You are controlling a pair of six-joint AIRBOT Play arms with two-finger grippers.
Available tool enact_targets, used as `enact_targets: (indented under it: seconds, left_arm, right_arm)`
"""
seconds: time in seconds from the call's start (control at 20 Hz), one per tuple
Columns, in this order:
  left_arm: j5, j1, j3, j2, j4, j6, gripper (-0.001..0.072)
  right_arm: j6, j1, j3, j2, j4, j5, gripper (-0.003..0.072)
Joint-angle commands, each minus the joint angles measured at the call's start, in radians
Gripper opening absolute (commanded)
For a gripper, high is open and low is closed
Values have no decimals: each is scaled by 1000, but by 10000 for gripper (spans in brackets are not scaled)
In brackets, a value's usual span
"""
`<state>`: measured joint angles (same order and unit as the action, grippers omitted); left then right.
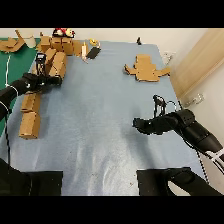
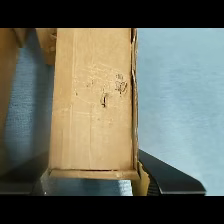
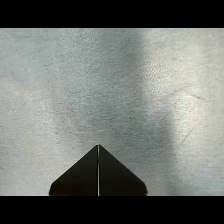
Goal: Fold the box.
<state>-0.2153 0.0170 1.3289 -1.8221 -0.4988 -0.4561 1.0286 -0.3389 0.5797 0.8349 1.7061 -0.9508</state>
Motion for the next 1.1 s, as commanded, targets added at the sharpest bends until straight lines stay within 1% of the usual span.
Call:
enact_targets:
  seconds: [0.0, 0.35, 0.4, 0.45, 0.65, 0.75, 0.9, 1.05]
  left_arm:
    - [-72, 5, 6, 3, -47, -7, 612]
    - [-85, 32, 6, 56, -75, -16, 621]
    - [-92, 33, 6, 56, -79, -17, 701]
    - [-108, 33, 6, 56, -81, -17, 701]
    - [-114, 40, 6, 57, -81, -19, 701]
    - [-143, 42, 6, 64, -93, -34, 701]
    - [-148, 45, 6, 90, -112, -39, 701]
    - [-187, 68, 6, 136, -117, -42, 701]
  right_arm:
    - [0, 0, 1, 0, 12, 1, 6]
    - [0, 0, 1, -1, 20, 1, 6]
    - [0, 0, 1, -1, 21, 1, 6]
    - [0, 0, 1, -1, 21, 0, 6]
    - [0, 0, 1, -1, 26, 0, 6]
    - [1, 0, 1, -1, 26, 0, 6]
    - [1, 0, 1, -1, 26, 0, 8]
    - [1, 0, 1, -1, 27, 0, 8]
